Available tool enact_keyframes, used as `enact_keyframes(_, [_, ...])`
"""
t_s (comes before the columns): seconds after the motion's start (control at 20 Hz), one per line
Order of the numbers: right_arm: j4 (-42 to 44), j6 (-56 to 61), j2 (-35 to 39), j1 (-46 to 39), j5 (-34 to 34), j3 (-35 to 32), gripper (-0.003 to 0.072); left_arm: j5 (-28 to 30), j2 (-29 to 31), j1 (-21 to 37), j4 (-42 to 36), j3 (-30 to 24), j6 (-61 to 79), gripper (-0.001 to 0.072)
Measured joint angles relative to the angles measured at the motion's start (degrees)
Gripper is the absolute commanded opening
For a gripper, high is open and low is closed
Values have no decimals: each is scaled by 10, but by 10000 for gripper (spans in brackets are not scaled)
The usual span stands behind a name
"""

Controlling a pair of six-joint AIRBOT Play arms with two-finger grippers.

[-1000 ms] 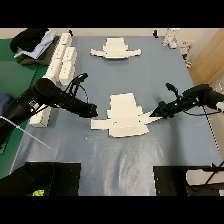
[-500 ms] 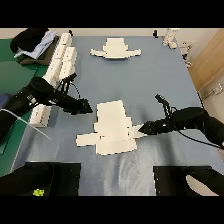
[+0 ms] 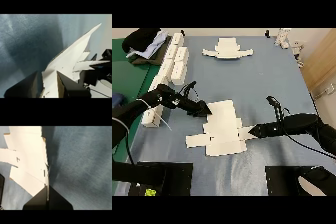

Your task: Fold the box.

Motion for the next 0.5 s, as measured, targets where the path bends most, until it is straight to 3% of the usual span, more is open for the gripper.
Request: enact_keyframes(0.5, [-5, 8, 2, 1, 3, 0, 2, -104, -52, -9, -48, 32, 135, 341])
